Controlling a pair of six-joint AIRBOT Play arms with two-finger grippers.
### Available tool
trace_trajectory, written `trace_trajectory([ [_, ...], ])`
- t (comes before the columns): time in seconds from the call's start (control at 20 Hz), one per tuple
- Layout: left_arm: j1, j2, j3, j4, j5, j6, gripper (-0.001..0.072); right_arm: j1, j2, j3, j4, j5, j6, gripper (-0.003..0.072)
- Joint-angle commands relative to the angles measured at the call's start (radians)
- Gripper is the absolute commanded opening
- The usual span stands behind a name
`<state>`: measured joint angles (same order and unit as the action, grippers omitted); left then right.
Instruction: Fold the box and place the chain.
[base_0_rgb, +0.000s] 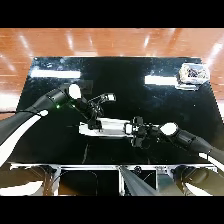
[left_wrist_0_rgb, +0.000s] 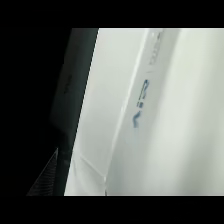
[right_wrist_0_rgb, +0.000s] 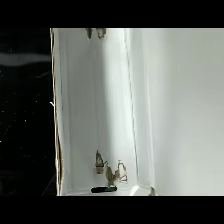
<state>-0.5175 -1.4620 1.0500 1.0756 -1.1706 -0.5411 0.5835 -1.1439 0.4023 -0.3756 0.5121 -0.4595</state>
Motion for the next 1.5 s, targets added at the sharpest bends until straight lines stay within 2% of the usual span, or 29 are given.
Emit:
trace_trajectory([
  [0.0, 0.009, 0.019, 0.022, 0.14, -0.065, -0.109, 0.063, 0.0, 0.0, 0.0, 0.0, 0.0, 0.0, 0.0554],
  [0.1, 0.044, 0.042, 0.022, 0.183, -0.101, -0.15, 0.063, 0.0, 0.0, 0.0, 0.001, 0.0, 0.0, 0.0554],
  [0.35, 0.229, 0.121, 0.019, 0.149, -0.136, -0.265, 0.0629, 0.0, 0.0, 0.0, 0.001, 0.0, 0.003, 0.0554],
  [0.45, 0.309, 0.147, -0.017, 0.006, -0.144, -0.282, 0.0629, 0.0, 0.0, 0.0, 0.001, 0.0, 0.003, 0.0555],
  [0.55, 0.343, 0.182, -0.092, -0.122, -0.138, -0.274, 0.0628, 0.0, 0.0, 0.0, 0.001, 0.0, 0.003, 0.0555],
  [0.75, 0.256, 0.25, -0.223, -0.161, -0.084, -0.269, 0.0625, 0.0, 0.0, 0.0, 0.001, 0.0, 0.003, 0.0557],
  [0.8, 0.222, 0.26, -0.238, -0.161, -0.071, -0.267, 0.0624, 0.0, 0.0, 0.0, 0.001, 0.0, 0.003, 0.0587],
  [0.85, 0.187, 0.262, -0.244, -0.163, -0.059, -0.268, 0.0624, 0.0, 0.0, 0.0, 0.001, 0.0, 0.003, 0.0627],
  [1.05, 0.075, 0.261, -0.244, -0.187, 0.044, -0.266, 0.0623, 0.0, 0.0, 0.0, 0.001, 0.0, 0.003, 0.0623],
  [1.2, 0.029, 0.257, -0.245, -0.209, 0.106, -0.262, 0.0612, 0.0, 0.0, 0.0, 0.001, 0.0, 0.003, 0.0622],
  [1.25, 0.026, 0.256, -0.245, -0.215, 0.101, -0.26, 0.0586, 0.0, 0.0, 0.0, 0.001, 0.0, 0.003, 0.0622],
  [1.3, 0.026, 0.256, -0.246, -0.218, 0.09, -0.255, 0.0405, 0.0, 0.0, 0.0, 0.001, 0.0, 0.003, 0.0622],
  [1.35, 0.026, 0.256, -0.246, -0.218, 0.086, -0.244, 0.0184, 0.0, 0.0, 0.0, 0.0, 0.0, 0.003, 0.0623],
  [1.4, 0.026, 0.256, -0.246, -0.227, 0.087, -0.22, 0.0016, 0.0, 0.0, 0.0, 0.0, 0.0, 0.003, 0.0622],
  [1.45, 0.026, 0.256, -0.246, -0.248, 0.09, -0.191, 0.002, 0.0, 0.0, 0.0, 0.0, 0.0, 0.003, 0.0622],
])
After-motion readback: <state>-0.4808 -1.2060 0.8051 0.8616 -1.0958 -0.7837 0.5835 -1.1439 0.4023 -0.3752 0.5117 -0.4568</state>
